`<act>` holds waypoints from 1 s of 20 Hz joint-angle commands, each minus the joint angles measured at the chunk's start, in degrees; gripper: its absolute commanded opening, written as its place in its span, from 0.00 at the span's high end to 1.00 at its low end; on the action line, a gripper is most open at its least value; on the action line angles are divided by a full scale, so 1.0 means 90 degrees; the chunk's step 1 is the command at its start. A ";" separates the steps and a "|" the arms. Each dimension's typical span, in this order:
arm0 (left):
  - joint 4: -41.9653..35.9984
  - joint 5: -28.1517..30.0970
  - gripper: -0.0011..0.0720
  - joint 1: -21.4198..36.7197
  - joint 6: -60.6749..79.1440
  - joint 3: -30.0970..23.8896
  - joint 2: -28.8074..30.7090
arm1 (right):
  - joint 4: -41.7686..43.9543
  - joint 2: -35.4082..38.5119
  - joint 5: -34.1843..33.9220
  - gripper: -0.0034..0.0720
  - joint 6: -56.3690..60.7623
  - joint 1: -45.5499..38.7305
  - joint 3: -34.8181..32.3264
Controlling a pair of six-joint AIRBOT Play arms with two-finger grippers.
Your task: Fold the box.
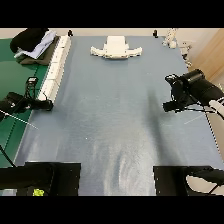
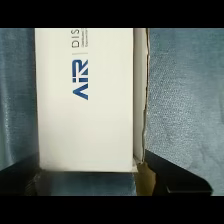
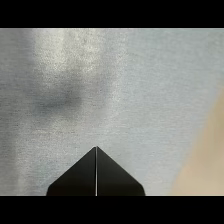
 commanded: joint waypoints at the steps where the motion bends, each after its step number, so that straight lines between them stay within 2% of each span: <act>1: 0.0134 -0.0340 0.04 0.0092 -0.0012 0.0029 0.0199 | 0.0002 -0.0005 0.0000 0.95 0.0000 -0.0002 0.0005; 7: 0.0967 -0.1800 0.04 0.0206 -0.0034 0.0063 0.1588 | 0.0002 -0.0005 0.0002 0.95 0.0000 -0.0002 0.0005; 10: 0.0974 -0.2426 0.04 0.0194 -0.0408 0.0061 0.2395 | 0.0000 -0.0005 0.0002 0.95 0.0000 -0.0002 0.0005; 12: 0.0622 -0.2810 0.04 0.0192 -0.0843 0.0063 0.2827 | 0.0000 -0.0005 0.0002 0.95 0.0000 -0.0002 0.0005; 13: 0.0313 -0.3065 0.20 0.0168 -0.0891 0.0063 0.2997 | 0.0000 -0.0005 0.0002 0.95 0.0000 -0.0002 0.0005; 14: 0.0061 -0.3361 0.55 0.0056 -0.0884 0.0063 0.3150 | 0.0000 -0.0005 0.0002 0.95 0.0000 -0.0002 0.0005; 15: -0.0083 -0.3541 0.84 -0.0158 -0.0882 0.0070 0.3252 | 0.0000 -0.0005 0.0002 0.95 0.0000 -0.0002 0.0005; 16: -0.0151 -0.3636 0.97 -0.0486 -0.0889 0.0126 0.3288 | 0.0002 -0.0005 0.0002 0.95 0.0000 -0.0002 0.0005; 18: -0.0165 -0.3611 0.96 -0.1341 -0.1039 0.0350 0.3257 | 0.0000 -0.0005 0.0000 0.95 0.0000 -0.0002 0.0005; 20: -0.0158 -0.3201 0.96 -0.2239 -0.1620 0.0656 0.3109 | 0.0000 -0.0005 0.0002 0.95 0.0000 -0.0002 0.0005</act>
